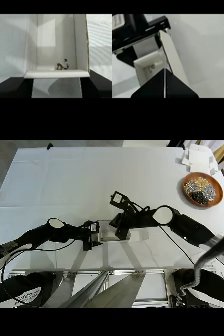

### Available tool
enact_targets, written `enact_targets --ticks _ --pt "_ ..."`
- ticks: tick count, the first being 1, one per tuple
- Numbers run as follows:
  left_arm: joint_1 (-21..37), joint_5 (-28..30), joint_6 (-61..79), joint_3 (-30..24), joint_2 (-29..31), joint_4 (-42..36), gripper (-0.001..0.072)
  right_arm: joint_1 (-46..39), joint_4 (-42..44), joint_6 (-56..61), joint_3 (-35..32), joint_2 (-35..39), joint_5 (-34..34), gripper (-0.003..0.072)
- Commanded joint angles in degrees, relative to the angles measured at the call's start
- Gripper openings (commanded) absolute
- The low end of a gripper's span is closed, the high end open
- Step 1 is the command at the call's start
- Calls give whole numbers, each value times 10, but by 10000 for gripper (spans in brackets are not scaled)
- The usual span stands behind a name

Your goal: Fold the box and place the chain.

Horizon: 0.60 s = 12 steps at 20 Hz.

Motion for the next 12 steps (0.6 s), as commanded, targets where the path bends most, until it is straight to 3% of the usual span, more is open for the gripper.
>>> enact_targets --ticks 1,6,12 --pt "0 0 0 0 0 0 255 -1 -6 0 42 -35 -19 14" --pt "0 -2 0 0 0 0 255 -9 -137 88 41 -68 -21 14" --pt "0 -2 0 0 0 0 255 -9 -152 104 41 -116 -8 14"
